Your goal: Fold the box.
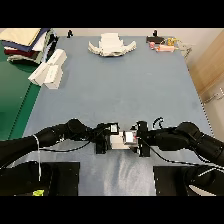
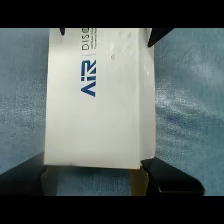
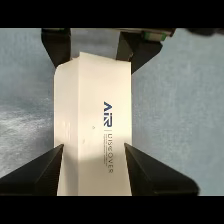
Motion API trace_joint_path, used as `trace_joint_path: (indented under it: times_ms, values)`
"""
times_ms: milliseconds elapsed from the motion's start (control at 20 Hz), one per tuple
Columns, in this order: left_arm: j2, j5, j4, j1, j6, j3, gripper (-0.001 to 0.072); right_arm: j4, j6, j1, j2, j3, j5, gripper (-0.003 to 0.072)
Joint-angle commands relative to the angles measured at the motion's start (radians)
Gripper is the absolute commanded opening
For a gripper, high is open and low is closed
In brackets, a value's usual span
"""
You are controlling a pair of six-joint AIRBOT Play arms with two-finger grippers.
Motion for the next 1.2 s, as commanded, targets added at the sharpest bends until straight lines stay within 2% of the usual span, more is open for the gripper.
trace_joint_path:
  times_ms: [0, 400, 750, 800, 850, 1000, 1050, 1150]
  values:
    - [0.000, -0.006, 0.001, 0.000, 0.003, 0.000, 0.0388, -0.039, -0.014, 0.001, -0.004, 0.000, 0.017, 0.0583]
    - [0.000, -0.006, 0.001, 0.000, 0.003, 0.000, 0.0388, -0.037, -0.001, 0.001, 0.045, 0.058, 0.012, 0.0584]
    - [0.000, -0.006, 0.002, 0.000, 0.003, 0.000, 0.0388, -0.039, 0.001, 0.001, 0.046, 0.063, 0.011, 0.0578]
    - [0.000, -0.006, 0.001, 0.000, 0.003, 0.000, 0.0388, -0.039, 0.001, 0.001, 0.044, 0.063, 0.008, 0.0525]
    - [0.000, -0.006, 0.001, 0.000, 0.003, 0.000, 0.0388, -0.038, 0.004, 0.001, 0.042, 0.063, -0.001, 0.0428]
    - [0.000, -0.006, 0.002, 0.000, 0.003, 0.000, 0.0388, -0.038, 0.018, 0.001, 0.014, 0.062, -0.037, 0.0421]
    - [0.000, -0.006, 0.001, 0.000, 0.003, 0.000, 0.0388, -0.038, 0.018, 0.001, 0.002, 0.063, -0.046, 0.0395]
    - [0.000, -0.006, 0.001, 0.000, 0.003, 0.000, 0.0388, -0.035, 0.027, 0.001, -0.011, 0.063, -0.058, 0.0265]
